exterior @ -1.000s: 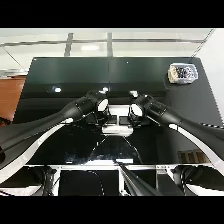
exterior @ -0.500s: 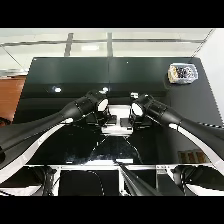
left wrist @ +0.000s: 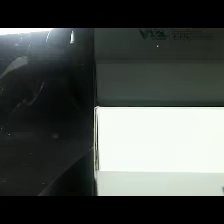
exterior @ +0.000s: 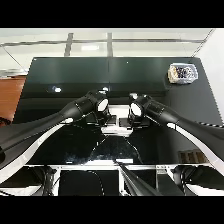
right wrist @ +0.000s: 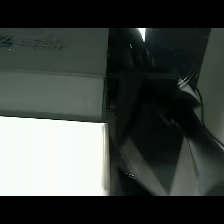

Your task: Fold the box and place the chain.

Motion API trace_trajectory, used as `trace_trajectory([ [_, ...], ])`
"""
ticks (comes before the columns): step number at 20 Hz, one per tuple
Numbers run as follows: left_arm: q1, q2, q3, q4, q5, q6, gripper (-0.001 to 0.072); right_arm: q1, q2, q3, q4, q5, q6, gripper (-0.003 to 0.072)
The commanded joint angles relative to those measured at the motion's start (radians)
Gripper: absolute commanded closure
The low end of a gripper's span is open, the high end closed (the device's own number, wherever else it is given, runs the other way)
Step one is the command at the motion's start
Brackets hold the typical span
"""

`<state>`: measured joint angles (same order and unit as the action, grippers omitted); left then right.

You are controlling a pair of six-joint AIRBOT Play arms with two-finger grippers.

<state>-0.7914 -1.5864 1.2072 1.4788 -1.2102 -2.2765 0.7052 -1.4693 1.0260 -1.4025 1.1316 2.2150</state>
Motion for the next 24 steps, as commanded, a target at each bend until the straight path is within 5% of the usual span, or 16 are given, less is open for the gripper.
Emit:
trace_trajectory([
  [1,0.0,-0.001,0.001,0.001,-0.003,0.002,0.0683,-0.001,-0.003,0.0,-0.001,0.0,0.0,0.0674],
  [6,0.0,-0.001,0.001,0.0,-0.003,0.002,0.0682,-0.001,0.0,0.0,-0.006,-0.01,-0.002,0.0669],
  [7,0.0,-0.001,0.001,0.001,-0.003,0.002,0.0683,-0.004,0.003,0.001,-0.012,0.0,-0.01,0.0618],
  [8,0.0,-0.001,0.001,0.001,-0.002,0.002,0.0683,-0.014,0.005,0.008,-0.011,0.025,-0.016,0.0403],
  [9,0.0,-0.001,0.001,0.001,-0.002,0.002,0.0683,-0.026,0.01,0.023,-0.007,0.065,-0.045,0.0305],
  [16,0.0,-0.001,0.001,0.001,-0.002,0.002,0.0683,-0.061,0.224,0.125,-0.039,0.187,-0.235,0.0305],
  [20,0.0,-0.001,0.001,0.001,-0.002,0.002,0.0683,-0.156,0.334,0.126,-0.549,0.179,-0.229,0.0323],
  [23,0.0,-0.001,0.001,0.001,-0.001,0.002,0.0682,-0.338,0.32,0.081,-0.68,-0.058,-0.233,0.0317],
  [24,0.0,-0.001,0.001,0.001,0.002,0.002,0.0683,-0.402,0.301,0.074,-0.656,-0.128,-0.233,0.0177],
])
